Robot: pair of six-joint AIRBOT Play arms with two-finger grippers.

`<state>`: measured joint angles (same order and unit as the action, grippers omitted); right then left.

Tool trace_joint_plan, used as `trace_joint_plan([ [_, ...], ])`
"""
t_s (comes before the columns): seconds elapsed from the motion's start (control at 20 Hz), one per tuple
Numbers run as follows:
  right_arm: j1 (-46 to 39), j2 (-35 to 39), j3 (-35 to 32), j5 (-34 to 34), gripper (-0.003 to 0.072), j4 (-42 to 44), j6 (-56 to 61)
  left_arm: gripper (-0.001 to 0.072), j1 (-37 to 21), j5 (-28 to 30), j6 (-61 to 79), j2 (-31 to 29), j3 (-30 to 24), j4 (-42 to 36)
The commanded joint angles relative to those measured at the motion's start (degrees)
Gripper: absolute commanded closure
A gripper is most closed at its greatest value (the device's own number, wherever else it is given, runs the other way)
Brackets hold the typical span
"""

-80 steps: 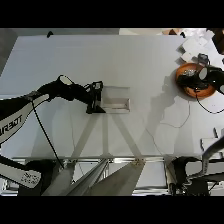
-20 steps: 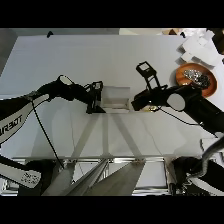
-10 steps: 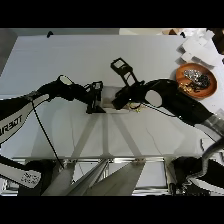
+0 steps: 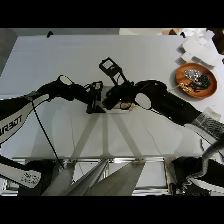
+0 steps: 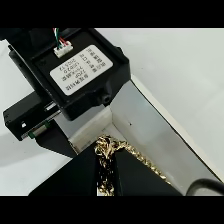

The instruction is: Fold the box and place the chain.

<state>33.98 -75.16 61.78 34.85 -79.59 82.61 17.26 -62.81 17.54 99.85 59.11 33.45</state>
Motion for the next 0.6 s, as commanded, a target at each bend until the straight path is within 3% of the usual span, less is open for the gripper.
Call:
trace_joint_plan([
  [0.0, 0.2, -1.1, 0.1, 0.6, 0.0676, -2.8, 0.0, 0.0499, 0.0, 0.0, 0.0, 0.0, 0.0, 0.0],
  [0.2, 0.2, -5.4, 0.1, 5.2, 0.0676, -6.1, 0.0, 0.0499, 0.0, 0.0, 0.0, 0.0, 0.0, 0.0],
  [0.55, 0.2, -9.4, 0.1, 5.2, 0.0648, -5.9, 0.0, 0.0499, 0.0, 0.0, 0.0, 0.0, 0.0, 0.0],
])
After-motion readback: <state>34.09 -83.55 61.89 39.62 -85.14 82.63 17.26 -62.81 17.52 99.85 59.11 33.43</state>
